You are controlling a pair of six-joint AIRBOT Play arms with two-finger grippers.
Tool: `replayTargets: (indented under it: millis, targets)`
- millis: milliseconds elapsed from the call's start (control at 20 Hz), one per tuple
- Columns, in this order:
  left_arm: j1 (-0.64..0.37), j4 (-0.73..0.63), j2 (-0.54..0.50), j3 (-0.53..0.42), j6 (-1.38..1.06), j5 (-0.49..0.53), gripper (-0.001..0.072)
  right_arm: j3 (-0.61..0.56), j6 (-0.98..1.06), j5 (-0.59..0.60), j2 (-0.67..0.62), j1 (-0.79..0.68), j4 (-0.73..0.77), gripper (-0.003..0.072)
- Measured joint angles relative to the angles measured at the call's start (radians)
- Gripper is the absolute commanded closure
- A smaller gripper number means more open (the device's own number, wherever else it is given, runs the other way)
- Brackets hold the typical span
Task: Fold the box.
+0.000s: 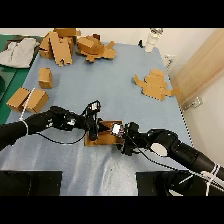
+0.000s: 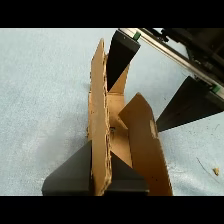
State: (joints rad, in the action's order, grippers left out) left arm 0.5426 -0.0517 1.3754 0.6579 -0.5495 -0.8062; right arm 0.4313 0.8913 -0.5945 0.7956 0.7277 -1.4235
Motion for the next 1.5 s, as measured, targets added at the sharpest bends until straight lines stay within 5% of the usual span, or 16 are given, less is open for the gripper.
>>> replayTargets:
  millis: [700, 1150, 1500]
  targets:
    - [0.000, 0.003, 0.000, 0.000, 0.001, 0.000, 0.0698, 0.019, -0.108, -0.006, 0.048, -0.031, 0.024, -0.0034]
    - [0.000, 0.006, 0.000, 0.000, 0.001, -0.002, 0.0698, 0.042, -0.636, -0.126, 0.151, -0.277, 0.525, -0.0034]
    - [0.000, 0.007, 0.000, 0.000, 0.004, -0.002, 0.0698, 0.053, -0.850, -0.196, 0.270, -0.336, 0.640, -0.0034]
